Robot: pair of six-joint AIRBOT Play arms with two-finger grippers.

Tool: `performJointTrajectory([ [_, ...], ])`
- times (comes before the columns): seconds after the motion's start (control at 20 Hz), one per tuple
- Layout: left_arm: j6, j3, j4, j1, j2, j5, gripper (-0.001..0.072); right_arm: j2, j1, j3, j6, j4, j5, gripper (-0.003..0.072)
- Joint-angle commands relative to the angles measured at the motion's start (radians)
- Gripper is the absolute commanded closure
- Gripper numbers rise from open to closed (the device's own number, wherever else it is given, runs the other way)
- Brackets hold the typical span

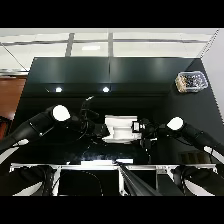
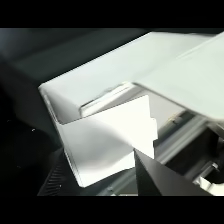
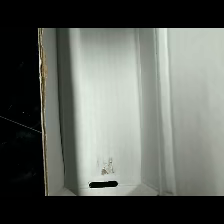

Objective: Fold the box and place the chain.

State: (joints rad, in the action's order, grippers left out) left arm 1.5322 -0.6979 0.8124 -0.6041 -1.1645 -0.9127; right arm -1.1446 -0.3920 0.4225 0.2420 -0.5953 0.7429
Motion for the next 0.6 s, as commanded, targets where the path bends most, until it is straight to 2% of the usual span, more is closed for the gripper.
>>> performJointTrajectory([
  [0.0,0.230,-0.019,0.166,-0.064,-0.001,0.057,0.0214,0.000,-0.001,0.000,0.000,0.000,0.000,0.0256],
  [0.2,0.313,-0.019,0.186,-0.107,-0.001,0.160,0.0214,0.000,-0.001,0.000,0.000,0.000,0.000,0.0256],
  [0.45,0.351,-0.019,0.192,-0.140,-0.001,0.162,0.0217,0.000,-0.001,0.000,0.000,0.000,0.000,0.0256],
  [0.55,0.407,-0.019,0.235,-0.158,-0.001,0.155,0.0219,0.000,-0.001,0.000,0.000,0.000,0.000,0.0256],
])
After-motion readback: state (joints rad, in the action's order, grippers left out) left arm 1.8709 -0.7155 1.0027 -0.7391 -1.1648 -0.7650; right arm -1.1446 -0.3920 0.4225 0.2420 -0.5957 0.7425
